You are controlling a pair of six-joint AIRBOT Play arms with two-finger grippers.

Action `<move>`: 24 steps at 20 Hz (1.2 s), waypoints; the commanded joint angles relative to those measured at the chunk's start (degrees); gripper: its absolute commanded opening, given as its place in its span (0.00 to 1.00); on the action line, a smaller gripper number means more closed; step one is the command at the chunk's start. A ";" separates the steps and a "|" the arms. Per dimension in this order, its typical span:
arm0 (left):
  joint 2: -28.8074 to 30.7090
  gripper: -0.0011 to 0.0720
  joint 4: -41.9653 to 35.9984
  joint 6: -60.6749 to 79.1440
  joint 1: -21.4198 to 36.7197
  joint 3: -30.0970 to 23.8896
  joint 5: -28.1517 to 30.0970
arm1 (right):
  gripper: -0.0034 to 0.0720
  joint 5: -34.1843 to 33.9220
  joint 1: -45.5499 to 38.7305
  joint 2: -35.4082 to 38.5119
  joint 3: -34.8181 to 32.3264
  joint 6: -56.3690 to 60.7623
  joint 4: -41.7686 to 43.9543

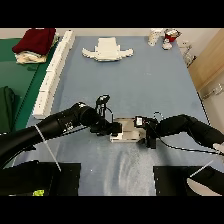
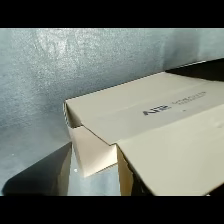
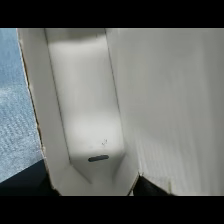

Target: Fold the box.

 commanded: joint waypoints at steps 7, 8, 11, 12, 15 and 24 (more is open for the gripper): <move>-2.43 0.50 10.62 -15.96 -3.91 3.19 -6.40 | 0.77 0.02 0.04 0.00 -0.02 0.00 0.02; -3.26 0.50 12.28 -17.03 -4.74 4.46 -7.23 | 0.77 0.02 0.04 0.00 0.00 0.00 0.02; -6.75 0.50 14.25 -17.88 -6.43 8.70 -9.81 | 0.77 0.02 0.02 0.00 -0.02 0.00 0.02; -8.15 0.50 14.64 -17.99 -6.73 10.10 -11.34 | 0.77 0.02 0.04 0.00 -0.02 0.00 0.02; -11.74 0.50 15.41 -18.45 -7.41 13.16 -14.53 | 0.77 0.02 0.04 0.00 -0.02 0.00 0.02; -17.29 0.50 16.94 -18.82 -7.37 18.58 -17.51 | 0.77 0.02 0.04 0.00 -0.02 0.00 0.02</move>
